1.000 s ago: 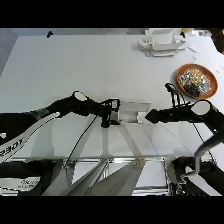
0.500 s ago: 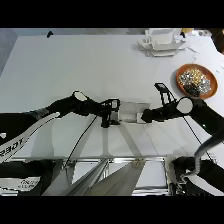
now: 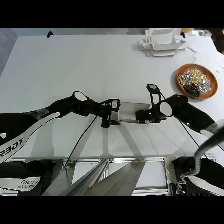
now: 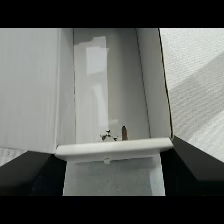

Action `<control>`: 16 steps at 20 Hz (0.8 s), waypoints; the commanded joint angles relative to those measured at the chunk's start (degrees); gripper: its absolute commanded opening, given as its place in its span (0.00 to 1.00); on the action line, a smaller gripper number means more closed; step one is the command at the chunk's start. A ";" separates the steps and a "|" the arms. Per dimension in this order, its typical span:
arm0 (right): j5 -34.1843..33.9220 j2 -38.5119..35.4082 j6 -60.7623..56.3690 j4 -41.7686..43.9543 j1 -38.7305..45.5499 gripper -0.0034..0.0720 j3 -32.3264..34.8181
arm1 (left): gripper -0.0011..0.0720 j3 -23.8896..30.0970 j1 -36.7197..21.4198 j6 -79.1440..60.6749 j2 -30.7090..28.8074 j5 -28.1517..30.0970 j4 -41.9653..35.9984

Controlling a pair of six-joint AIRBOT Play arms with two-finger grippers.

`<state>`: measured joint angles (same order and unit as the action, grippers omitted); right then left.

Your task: Fold the box and place the chain.

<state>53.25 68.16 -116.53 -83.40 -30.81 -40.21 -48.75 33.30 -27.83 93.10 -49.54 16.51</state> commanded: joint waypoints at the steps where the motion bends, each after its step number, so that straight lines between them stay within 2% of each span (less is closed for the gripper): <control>1: 0.57 2.69 -8.22 -5.84 -3.13 0.58 -1.79 | 0.13 -0.02 0.00 0.00 0.02 0.00 0.02; 4: 1.53 3.82 -9.51 -6.34 -3.41 0.48 -2.67 | 0.13 -0.02 0.00 0.00 0.02 0.00 0.02; 6: 2.21 4.63 -9.77 -6.38 -3.41 0.47 -2.67 | 0.13 -0.02 0.00 0.00 0.02 0.00 0.02; 8: 3.04 5.18 -9.77 -6.60 -3.41 0.36 -2.67 | 0.13 -0.02 0.00 0.00 0.02 0.00 0.02; 10: 2.95 5.18 -9.68 -6.64 -3.41 0.16 -2.67 | 0.13 -0.02 0.00 0.00 0.02 0.00 0.00; 11: 2.93 5.18 -9.68 -6.64 -3.41 0.10 -2.67 | 0.13 -0.02 0.00 0.00 0.02 0.00 0.00; 12: 2.91 5.18 -9.68 -6.64 -3.41 0.07 -2.67 | 0.13 -0.02 0.00 0.00 0.02 0.00 0.00; 16: 2.71 5.18 -9.60 -6.84 -3.41 0.08 -2.67 | 0.13 -0.02 0.00 0.00 0.02 0.00 0.00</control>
<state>56.12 73.23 -126.19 -90.06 -34.15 -42.87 -48.73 33.30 -27.70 93.10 -49.63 16.58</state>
